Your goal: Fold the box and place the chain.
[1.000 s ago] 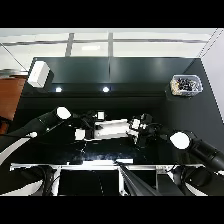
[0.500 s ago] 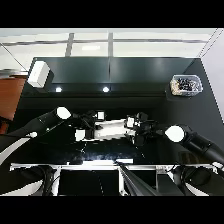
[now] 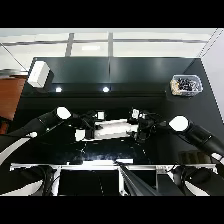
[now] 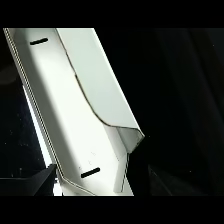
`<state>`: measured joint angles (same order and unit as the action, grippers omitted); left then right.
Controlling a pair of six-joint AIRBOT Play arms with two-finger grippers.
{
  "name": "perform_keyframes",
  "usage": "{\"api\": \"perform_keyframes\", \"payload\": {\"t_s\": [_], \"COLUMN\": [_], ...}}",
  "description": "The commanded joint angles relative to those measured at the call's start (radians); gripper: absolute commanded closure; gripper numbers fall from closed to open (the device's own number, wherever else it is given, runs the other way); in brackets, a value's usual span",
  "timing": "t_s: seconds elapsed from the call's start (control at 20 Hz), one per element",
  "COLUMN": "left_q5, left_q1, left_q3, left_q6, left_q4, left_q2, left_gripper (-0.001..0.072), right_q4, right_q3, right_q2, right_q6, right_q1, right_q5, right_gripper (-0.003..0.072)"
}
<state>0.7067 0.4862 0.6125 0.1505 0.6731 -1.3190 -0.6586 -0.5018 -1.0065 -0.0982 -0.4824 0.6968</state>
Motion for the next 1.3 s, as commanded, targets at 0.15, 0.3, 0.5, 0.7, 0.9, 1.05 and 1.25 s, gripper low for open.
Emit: {"api": "perform_keyframes", "payload": {"t_s": [0.15, 0.3, 0.5, 0.7, 0.9, 1.05, 1.25], "left_q5": [-0.001, 0.000, 0.000, -0.001, 0.000, 0.000, 0.000], "left_q1": [0.000, 0.000, 0.000, 0.000, 0.000, 0.000, 0.000], "left_q3": [0.000, 0.000, 0.000, 0.002, 0.009, 0.009, 0.008], "left_q6": [0.000, 0.000, 0.000, 0.000, 0.000, 0.000, 0.000], "left_q4": [0.000, 0.000, 0.000, 0.000, -0.005, -0.005, -0.005], "left_q2": [0.000, 0.000, 0.000, 0.000, 0.000, 0.000, 0.000], "left_gripper": [0.0677, 0.0677, 0.0677, 0.0676, 0.0677, 0.0677, 0.0677], "right_q4": [0.134, 0.177, 0.241, 0.235, 0.209, 0.208, 0.208], "right_q3": [-0.005, -0.005, -0.005, 0.000, 0.018, 0.035, 0.035], "right_q2": [-0.051, -0.082, -0.130, -0.136, -0.136, -0.140, -0.180], "right_q6": [0.192, 0.251, 0.336, 0.343, 0.372, 0.372, 0.330], "right_q1": [0.017, 0.017, 0.017, 0.016, -0.007, -0.031, -0.065], "right_q5": [0.039, 0.045, 0.071, 0.093, 0.068, 0.023, -0.014], "right_gripper": [-0.0024, -0.0024, -0.0024, -0.0025, -0.0025, -0.0025, -0.0024]}}
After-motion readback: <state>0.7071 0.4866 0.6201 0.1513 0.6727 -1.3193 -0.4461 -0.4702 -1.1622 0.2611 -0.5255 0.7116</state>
